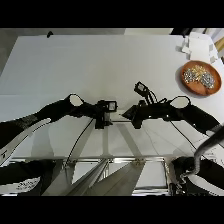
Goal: Fold the box and place the chain.
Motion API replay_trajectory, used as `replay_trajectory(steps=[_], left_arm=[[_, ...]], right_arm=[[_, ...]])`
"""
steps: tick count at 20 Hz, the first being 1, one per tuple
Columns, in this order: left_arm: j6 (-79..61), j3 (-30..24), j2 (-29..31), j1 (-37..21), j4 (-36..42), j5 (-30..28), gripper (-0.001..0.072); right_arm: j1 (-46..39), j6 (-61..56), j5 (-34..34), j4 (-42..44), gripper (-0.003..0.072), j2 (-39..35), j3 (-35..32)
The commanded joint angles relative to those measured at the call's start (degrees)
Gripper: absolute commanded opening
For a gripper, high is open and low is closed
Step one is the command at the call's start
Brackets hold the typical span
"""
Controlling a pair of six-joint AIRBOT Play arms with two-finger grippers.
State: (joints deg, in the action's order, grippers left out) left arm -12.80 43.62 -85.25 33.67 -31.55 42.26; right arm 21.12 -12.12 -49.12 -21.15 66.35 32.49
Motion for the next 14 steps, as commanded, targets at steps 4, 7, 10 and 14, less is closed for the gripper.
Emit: replay_trajectory(steps=[4, 7, 10, 14], left_arm=[[0.0, 0.0, 0.0, 0.0, 0.0, 0.0, 0.0013], [0.0, 0.0, 0.0, 0.0, 0.0, 0.0, 0.0013], [0.0, 0.0, 0.0, 0.0, 0.0, 0.0, 0.0013], [0.0, 0.0, 0.0, 0.0, 0.0, 0.0, 0.0013]], right_arm=[[3.0, 0.6, 0.2, -2.4, 0.0015, 1.8, -0.3], [3.2, -0.1, 0.8, -2.7, 0.0015, 1.8, -0.3], [3.2, -2.1, 1.7, -4.3, 0.0015, 2.2, -0.4], [3.2, -3.3, 4.9, -5.9, 0.0015, 2.2, -1.2]])
